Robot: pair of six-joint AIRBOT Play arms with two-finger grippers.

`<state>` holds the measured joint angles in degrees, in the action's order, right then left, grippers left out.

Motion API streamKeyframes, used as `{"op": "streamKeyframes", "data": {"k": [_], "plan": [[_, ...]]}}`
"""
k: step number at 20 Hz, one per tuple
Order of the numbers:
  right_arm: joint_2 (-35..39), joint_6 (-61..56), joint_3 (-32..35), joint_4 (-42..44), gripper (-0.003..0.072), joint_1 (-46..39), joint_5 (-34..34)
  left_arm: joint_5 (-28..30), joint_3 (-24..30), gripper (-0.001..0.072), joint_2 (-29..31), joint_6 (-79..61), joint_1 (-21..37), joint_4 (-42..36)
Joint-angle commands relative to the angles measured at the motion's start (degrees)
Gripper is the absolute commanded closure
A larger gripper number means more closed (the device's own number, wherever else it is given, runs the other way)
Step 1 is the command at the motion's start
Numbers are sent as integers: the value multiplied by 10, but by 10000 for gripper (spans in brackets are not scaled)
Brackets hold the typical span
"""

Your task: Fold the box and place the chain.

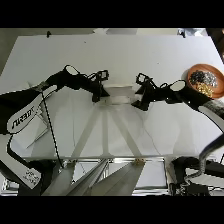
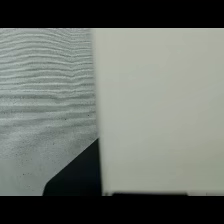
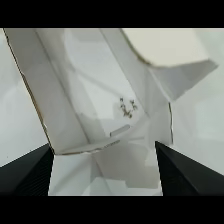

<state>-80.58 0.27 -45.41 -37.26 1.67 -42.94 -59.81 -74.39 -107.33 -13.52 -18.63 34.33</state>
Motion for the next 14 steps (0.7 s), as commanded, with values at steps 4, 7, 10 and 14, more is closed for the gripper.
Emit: {"op": "streamKeyframes", "data": {"k": [4, 7, 10, 14], "plan": [[0, -59, -1, -52, -3, 0, 7, 0, -1, 700, 0, 0, 0, 0], [0, -57, -1, -40, -3, 0, 36, 0, -1, 700, 0, 0, 0, 0], [0, -24, -1, -23, -3, 0, 38, 0, -1, 700, 0, 0, 0, 0], [0, 17, -1, -3, -3, 0, 32, 0, -1, 700, 0, 0, 0, 0]]}}
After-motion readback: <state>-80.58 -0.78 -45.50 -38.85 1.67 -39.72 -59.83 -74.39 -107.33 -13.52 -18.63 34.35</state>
